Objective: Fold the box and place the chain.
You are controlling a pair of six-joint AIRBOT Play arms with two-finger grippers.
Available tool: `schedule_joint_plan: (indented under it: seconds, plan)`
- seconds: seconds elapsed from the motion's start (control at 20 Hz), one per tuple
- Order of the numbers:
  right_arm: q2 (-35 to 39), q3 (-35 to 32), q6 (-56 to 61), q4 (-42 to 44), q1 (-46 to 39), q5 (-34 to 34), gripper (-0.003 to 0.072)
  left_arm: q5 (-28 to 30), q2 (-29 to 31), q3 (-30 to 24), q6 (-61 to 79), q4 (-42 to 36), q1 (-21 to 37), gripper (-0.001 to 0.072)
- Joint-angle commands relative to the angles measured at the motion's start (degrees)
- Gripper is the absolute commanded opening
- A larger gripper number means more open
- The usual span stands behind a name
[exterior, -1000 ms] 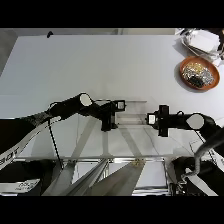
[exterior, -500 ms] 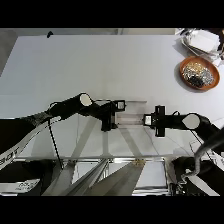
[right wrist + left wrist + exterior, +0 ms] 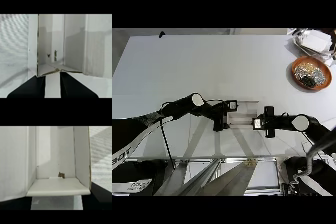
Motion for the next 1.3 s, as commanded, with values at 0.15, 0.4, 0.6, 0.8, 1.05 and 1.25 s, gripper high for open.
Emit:
schedule_joint_plan:
  seconds: [0.15,0.4,0.6,0.8,1.05,1.25]
  plan:
    - [-0.04,0.07,-3.43,0.15,0.42,-1.42,0.0037,0.00,0.04,-0.02,0.00,-0.02,-0.02,0.0132]
    - [-0.04,0.07,-4.61,0.02,0.35,-3.04,0.0039,0.00,0.04,0.00,0.00,0.00,-0.02,0.0132]
    - [-0.94,0.07,-5.11,3.89,0.35,-2.10,0.0061,0.00,0.04,-0.02,0.00,0.00,-0.02,0.0132]
    - [-2.58,0.07,-8.28,6.29,0.35,-0.90,0.0059,0.00,0.04,0.00,0.00,-0.02,-0.02,0.0132]
    - [-4.48,0.07,-14.19,8.94,0.35,-0.04,0.0062,-0.02,0.04,0.00,0.00,-0.02,-0.02,0.0132]
    - [-6.29,0.07,-18.08,9.81,0.35,0.35,0.0067,0.00,0.04,-0.02,0.00,-0.02,-0.02,0.0132]
